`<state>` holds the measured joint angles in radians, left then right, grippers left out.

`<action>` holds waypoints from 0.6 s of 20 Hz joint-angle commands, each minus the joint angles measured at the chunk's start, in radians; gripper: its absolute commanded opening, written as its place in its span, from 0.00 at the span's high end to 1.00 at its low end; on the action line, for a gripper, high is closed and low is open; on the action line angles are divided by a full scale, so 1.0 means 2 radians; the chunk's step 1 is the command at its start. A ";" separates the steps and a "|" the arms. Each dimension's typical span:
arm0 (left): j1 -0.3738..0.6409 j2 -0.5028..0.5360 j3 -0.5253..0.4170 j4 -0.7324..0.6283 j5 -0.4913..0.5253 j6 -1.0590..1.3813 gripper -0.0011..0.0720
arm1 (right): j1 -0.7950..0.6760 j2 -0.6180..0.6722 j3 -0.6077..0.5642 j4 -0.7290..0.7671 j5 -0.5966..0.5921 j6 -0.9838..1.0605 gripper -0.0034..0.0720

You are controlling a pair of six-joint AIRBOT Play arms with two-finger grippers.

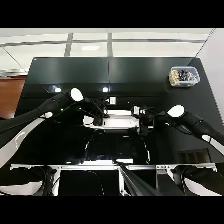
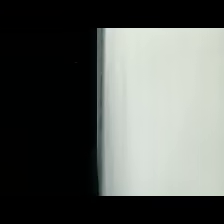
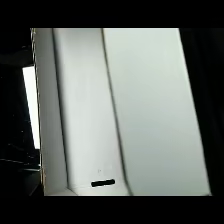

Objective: Fold the box and place the chain.

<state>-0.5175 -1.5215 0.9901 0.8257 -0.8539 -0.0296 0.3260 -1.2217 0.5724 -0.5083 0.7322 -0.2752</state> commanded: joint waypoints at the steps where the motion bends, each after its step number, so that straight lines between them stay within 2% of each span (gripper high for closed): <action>1: 0.000 0.000 0.000 0.000 0.002 -0.001 0.95 | -0.001 -0.023 0.000 -0.005 0.009 -0.019 0.02; 12: 0.000 0.000 0.000 -0.006 0.002 -0.001 0.95 | 0.001 -0.033 0.000 -0.004 0.001 -0.021 0.02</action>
<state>-0.5179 -1.5215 0.9901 0.8219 -0.8497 -0.0303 0.3260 -1.2854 0.5732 -0.5171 0.7387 -0.3187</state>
